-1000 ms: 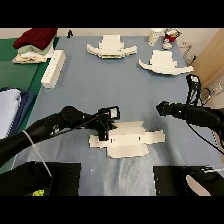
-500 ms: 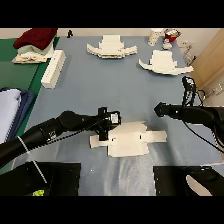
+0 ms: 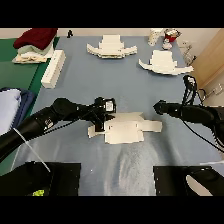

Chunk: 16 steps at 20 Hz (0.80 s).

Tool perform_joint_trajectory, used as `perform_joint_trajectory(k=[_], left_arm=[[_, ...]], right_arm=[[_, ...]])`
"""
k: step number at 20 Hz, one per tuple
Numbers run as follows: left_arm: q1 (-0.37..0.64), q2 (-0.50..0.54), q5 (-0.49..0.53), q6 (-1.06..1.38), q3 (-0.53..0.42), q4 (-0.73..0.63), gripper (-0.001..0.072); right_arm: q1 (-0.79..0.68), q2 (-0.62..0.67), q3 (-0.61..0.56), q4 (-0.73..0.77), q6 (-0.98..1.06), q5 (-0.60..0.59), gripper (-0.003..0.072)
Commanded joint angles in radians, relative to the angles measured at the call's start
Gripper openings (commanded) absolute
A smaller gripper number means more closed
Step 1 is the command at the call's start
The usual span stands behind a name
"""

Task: Fold the box.

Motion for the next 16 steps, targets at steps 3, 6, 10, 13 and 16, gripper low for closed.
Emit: perform_joint_trajectory(k=[3,6,10,13,16], left_arm=[[-0.091,0.047,0.164,0.112,-0.141,-0.106,0.0008],[-0.175,0.084,0.316,0.177,-0.217,-0.197,0.001],[-0.183,0.081,0.28,0.174,-0.222,-0.198,0.0011],[-0.172,0.082,0.264,0.173,-0.193,-0.193,0.0012],[-0.103,0.08,0.146,0.093,-0.13,-0.186,0.0012]], right_arm=[[0.0,-0.001,0.001,0.014,0.008,0.018,0.0515],[0.0,-0.001,0.001,0.017,0.008,0.017,0.0515],[0.0,-0.001,0.001,0.02,0.008,0.016,0.0515],[0.0,-0.001,0.001,0.024,0.008,0.015,0.0515],[0.0,-0.001,0.001,0.028,0.008,0.013,0.0515]])
